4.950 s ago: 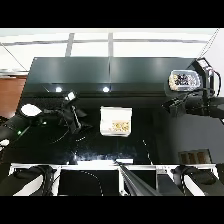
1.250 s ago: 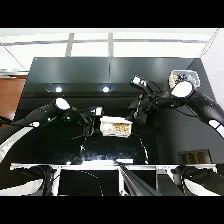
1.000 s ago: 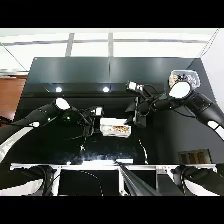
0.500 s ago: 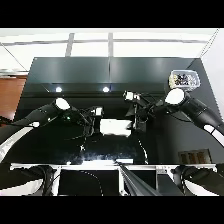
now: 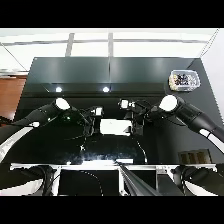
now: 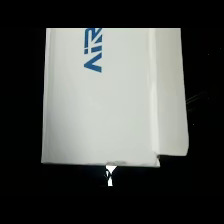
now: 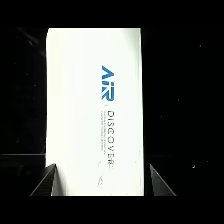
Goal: Fold the box and place the chain.
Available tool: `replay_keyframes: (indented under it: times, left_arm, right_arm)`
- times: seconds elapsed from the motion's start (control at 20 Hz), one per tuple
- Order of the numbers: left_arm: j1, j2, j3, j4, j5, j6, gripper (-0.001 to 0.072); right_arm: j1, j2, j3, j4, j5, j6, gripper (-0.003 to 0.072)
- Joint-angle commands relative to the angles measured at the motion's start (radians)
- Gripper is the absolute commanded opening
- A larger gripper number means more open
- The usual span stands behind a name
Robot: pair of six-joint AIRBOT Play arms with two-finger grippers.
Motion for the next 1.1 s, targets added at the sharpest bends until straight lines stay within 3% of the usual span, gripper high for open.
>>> replay_keyframes:
  times: [0.0,0.1,0.2,0.4,0.45,0.95,1.05]
  left_arm:
    - [0.0,-0.001,0.0,0.0,-0.001,0.0,0.0353]
    - [0.0,-0.001,0.0,0.0,-0.001,0.0,0.0353]
    - [0.0,-0.001,0.0,0.0,-0.001,0.0,0.0353]
    - [0.0,-0.001,0.0,0.0,-0.003,0.0,0.0353]
    - [0.0,-0.001,0.0,0.0,-0.003,0.0,0.0353]
    - [0.0,-0.001,0.0,0.0,-0.003,0.0,0.0353]
    - [0.0,-0.001,0.0,0.0,-0.003,0.0,0.0353]
  right_arm:
    - [0.005,0.006,-0.001,0.001,-0.015,0.006,0.072]
    - [0.005,0.013,-0.001,0.0,-0.016,0.006,0.072]
    - [0.005,0.015,-0.001,0.0,-0.012,0.009,0.0485]
    - [0.005,0.016,-0.001,0.016,0.007,0.027,0.0392]
    - [0.005,0.016,-0.001,0.016,0.017,0.033,0.0233]
    - [0.005,0.016,-0.001,0.014,0.022,0.093,0.0237]
    - [0.005,0.014,-0.002,-0.003,0.031,0.093,0.0267]
